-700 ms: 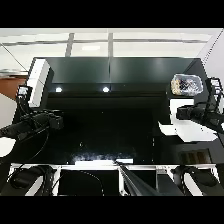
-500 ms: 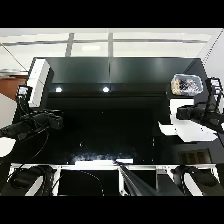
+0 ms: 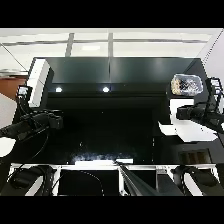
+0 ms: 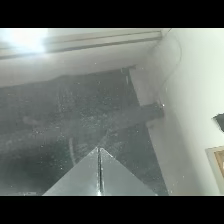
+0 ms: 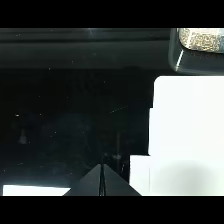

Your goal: Fold the box and place the chain.

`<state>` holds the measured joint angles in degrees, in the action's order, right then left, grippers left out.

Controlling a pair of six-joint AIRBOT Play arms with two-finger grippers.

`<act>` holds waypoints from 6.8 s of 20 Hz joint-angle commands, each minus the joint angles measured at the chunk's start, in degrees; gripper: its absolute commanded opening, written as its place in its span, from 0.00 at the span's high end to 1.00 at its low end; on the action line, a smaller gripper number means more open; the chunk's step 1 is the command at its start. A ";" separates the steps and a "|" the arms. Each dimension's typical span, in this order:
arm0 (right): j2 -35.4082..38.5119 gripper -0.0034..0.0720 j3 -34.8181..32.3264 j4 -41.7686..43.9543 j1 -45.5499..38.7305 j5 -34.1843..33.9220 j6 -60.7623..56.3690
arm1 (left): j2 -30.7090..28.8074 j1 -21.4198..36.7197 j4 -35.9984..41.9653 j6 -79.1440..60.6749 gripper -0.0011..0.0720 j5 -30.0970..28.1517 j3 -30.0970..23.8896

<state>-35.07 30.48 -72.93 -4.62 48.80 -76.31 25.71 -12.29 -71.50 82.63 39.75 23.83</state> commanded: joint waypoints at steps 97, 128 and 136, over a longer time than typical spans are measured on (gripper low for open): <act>-13.05 0.90 -12.48 53.59 25.27 -25.57 19.54 | 33.07 -8.20 16.11 0.28 0.03 3.02 15.89; -5.40 0.91 -15.08 56.87 32.79 -24.61 33.24 | 59.28 4.74 63.63 -57.88 0.05 25.83 7.15; -5.40 0.91 -15.08 56.83 32.79 -24.61 32.41 | 61.90 4.72 64.04 -71.10 0.06 32.52 7.98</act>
<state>-40.53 15.40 -16.14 28.12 24.14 -43.59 86.85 -7.55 -7.33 16.43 68.86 31.35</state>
